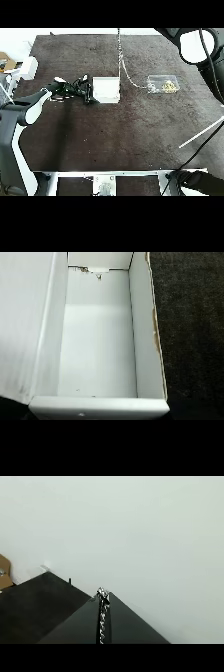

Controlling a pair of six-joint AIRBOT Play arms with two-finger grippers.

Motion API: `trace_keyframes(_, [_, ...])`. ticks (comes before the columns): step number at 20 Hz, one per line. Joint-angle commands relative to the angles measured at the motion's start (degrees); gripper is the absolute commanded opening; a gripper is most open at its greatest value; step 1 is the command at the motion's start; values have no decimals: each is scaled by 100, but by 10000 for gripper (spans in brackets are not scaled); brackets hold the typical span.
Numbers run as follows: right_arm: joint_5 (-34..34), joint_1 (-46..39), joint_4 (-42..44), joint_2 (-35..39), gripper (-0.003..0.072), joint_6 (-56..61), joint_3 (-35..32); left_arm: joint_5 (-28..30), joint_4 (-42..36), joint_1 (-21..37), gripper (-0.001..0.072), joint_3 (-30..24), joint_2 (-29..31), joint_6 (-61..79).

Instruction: Fold the box and place the chain.

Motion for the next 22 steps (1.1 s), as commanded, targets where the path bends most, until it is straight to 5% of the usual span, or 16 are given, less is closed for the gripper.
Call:
trace_keyframes(1, [-387,9,105,-22,4,11,-33,0,0,0,346,-2,2,0])
trace_keyframes(12, [-450,26,101,-317,4,9,-28,2,2,0,346,-2,2,0])
trace_keyframes(16, [603,26,103,-588,5,59,-39,0,2,0,346,-2,2,0])
trace_keyframes(22, [743,35,105,-664,4,846,-1322,0,0,0,346,-2,2,0])
